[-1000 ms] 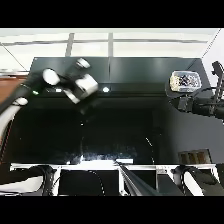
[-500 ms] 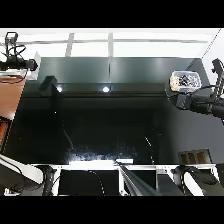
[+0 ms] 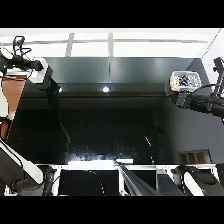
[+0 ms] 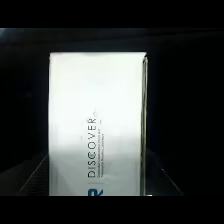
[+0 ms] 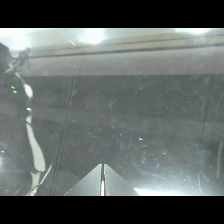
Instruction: Fold the box and place the chain.
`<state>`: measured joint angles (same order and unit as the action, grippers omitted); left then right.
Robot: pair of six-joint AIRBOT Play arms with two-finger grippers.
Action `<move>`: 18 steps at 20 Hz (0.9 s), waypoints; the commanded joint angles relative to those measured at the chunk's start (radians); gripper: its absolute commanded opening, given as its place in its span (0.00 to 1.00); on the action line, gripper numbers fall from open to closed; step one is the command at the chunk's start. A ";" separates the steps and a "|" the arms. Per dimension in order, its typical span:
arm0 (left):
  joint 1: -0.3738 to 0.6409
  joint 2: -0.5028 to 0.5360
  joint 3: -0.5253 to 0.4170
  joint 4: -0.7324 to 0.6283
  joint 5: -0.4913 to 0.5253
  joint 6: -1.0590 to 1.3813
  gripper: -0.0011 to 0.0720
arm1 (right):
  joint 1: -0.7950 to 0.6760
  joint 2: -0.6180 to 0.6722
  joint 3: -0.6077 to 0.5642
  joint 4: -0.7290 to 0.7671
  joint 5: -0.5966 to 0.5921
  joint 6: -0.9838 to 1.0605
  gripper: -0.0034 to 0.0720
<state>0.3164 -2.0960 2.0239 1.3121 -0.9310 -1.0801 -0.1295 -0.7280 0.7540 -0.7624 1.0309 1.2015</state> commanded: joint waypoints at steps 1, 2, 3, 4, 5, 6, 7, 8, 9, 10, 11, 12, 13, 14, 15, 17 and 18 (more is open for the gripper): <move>-0.010 0.063 0.042 0.035 -0.096 -0.106 0.99 | 0.001 0.000 0.024 0.000 0.006 -0.002 0.06; -0.010 0.095 0.041 0.035 -0.138 -0.153 0.99 | 0.001 0.000 0.048 -0.003 0.006 -0.005 0.06; -0.010 0.129 0.041 0.036 -0.187 -0.208 0.98 | 0.001 0.000 0.079 -0.016 0.005 -0.020 0.06; -0.009 0.159 0.041 0.040 -0.234 -0.275 0.89 | 0.001 0.000 0.116 -0.061 0.011 -0.032 0.06; -0.009 0.188 0.041 0.040 -0.294 -0.340 0.58 | 0.001 0.000 0.162 -0.132 0.027 -0.031 0.06; -0.010 0.212 0.040 0.033 -0.359 -0.370 0.22 | 0.001 0.000 0.205 -0.192 0.049 -0.031 0.06; -0.017 0.245 0.024 0.008 -0.412 -0.368 0.05 | 0.001 0.000 0.247 -0.244 0.071 -0.031 0.06; -0.029 0.288 -0.014 -0.025 -0.430 -0.368 0.05 | 0.001 0.001 0.277 -0.278 0.086 -0.031 0.06; -0.053 0.346 -0.071 -0.053 -0.431 -0.366 0.05 | 0.001 0.002 0.290 -0.293 0.107 -0.031 0.06; -0.086 0.414 -0.135 -0.051 -0.424 -0.366 0.05 | 0.001 0.003 0.291 -0.300 0.148 -0.034 0.06; -0.132 0.508 -0.226 -0.034 -0.392 -0.356 0.05 | 0.002 0.005 0.290 -0.319 0.186 -0.043 0.06; -0.179 0.611 -0.328 -0.013 -0.333 -0.339 0.05 | 0.001 0.012 0.283 -0.343 0.194 -0.043 0.05; -0.228 0.735 -0.459 -0.001 -0.240 -0.334 0.05 | 0.001 0.029 0.265 -0.376 0.167 -0.043 0.05; -0.271 0.851 -0.592 -0.006 -0.142 -0.334 0.05 | 0.001 0.050 0.237 -0.408 0.112 -0.044 0.05; -0.316 0.974 -0.743 -0.008 -0.039 -0.334 0.05 | 0.001 0.076 0.195 -0.430 0.037 -0.048 0.05; -0.388 1.176 -1.024 -0.011 0.113 -0.338 0.05 | 0.001 0.109 0.083 -0.427 -0.130 -0.080 0.06; -0.412 1.255 -1.146 -0.006 0.151 -0.343 0.05 | 0.001 0.110 0.021 -0.423 -0.213 -0.108 0.06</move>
<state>-0.0032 -1.0962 1.2129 1.3025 -0.9920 -1.4151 -0.1295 -0.6495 0.8917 -1.1507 1.0218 1.1400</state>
